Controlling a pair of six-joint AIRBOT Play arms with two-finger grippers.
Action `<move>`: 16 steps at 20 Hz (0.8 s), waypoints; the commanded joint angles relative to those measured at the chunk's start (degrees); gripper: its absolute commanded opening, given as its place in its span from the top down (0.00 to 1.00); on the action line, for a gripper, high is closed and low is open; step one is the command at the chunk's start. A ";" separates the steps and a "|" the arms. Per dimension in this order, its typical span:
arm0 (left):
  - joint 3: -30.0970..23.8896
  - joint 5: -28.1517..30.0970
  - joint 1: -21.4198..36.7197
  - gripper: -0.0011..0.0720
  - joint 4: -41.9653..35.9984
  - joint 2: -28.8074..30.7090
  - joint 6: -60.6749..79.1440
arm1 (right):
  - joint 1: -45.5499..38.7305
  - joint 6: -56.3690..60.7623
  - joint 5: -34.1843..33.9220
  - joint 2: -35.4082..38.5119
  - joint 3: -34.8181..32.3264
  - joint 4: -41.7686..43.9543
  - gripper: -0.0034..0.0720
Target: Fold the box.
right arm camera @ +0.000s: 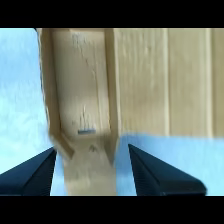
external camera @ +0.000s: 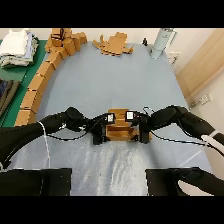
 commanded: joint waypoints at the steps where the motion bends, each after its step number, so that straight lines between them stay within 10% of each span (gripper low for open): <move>1: 0.04 -0.11 0.02 0.38 0.04 -0.02 0.02 | -0.26 5.35 -3.41 5.40 0.07 -3.28 0.02; 16: 0.04 -0.13 0.02 0.38 0.04 -0.02 0.04 | -0.13 64.65 -19.58 13.51 0.07 11.61 0.02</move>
